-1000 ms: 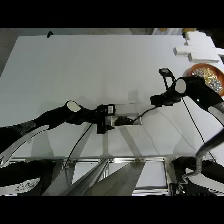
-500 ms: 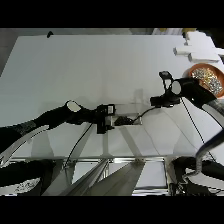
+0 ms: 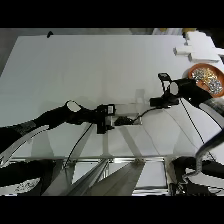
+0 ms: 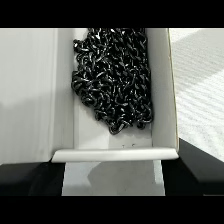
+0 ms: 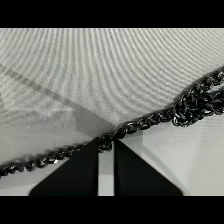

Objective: Fold the box and place the chain.

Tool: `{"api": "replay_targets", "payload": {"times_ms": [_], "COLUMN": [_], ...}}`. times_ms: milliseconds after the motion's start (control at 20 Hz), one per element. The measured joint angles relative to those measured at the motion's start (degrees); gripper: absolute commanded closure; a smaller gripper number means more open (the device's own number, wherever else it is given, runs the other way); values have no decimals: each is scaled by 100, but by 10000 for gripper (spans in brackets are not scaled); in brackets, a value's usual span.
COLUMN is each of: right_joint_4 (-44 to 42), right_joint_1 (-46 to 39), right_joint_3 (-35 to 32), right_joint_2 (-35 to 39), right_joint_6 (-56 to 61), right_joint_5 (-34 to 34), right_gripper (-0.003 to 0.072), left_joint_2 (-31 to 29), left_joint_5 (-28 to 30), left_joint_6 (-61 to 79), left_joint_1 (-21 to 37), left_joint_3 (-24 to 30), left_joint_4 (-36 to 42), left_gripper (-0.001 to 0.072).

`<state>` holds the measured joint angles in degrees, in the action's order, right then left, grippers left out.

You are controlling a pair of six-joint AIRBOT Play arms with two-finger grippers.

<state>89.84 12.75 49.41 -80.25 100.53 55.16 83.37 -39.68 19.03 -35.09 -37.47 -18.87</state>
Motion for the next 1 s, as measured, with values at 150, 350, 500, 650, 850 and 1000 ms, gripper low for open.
{"api": "replay_targets", "payload": {"times_ms": [150, 350, 500, 650, 850, 1000], "right_joint_4": [0, -4, -39, -251, -835, -1539], "right_joint_1": [0, 0, 0, 0, 0, 0], "right_joint_3": [0, -4, -4, -7, -7, -7], "right_joint_2": [2, 448, 1182, 2065, 3156, 3812], "right_joint_6": [-105, -417, -588, -846, -1165, -1419], "right_joint_5": [70, 262, 387, 614, 822, 890], "right_gripper": [672, 673, 672, 672, 672, 672], "left_joint_2": [0, 0, 0, 0, 0, 0], "left_joint_5": [0, 0, 0, 0, 0, 0], "left_joint_6": [2, 0, 0, 0, 0, 0], "left_joint_1": [-2, 0, 0, -2, 0, 0], "left_joint_3": [0, 0, 2, 2, 0, 2], "left_joint_4": [0, 0, 0, 0, 0, 0], "left_gripper": [503, 503, 503, 503, 503, 503]}}
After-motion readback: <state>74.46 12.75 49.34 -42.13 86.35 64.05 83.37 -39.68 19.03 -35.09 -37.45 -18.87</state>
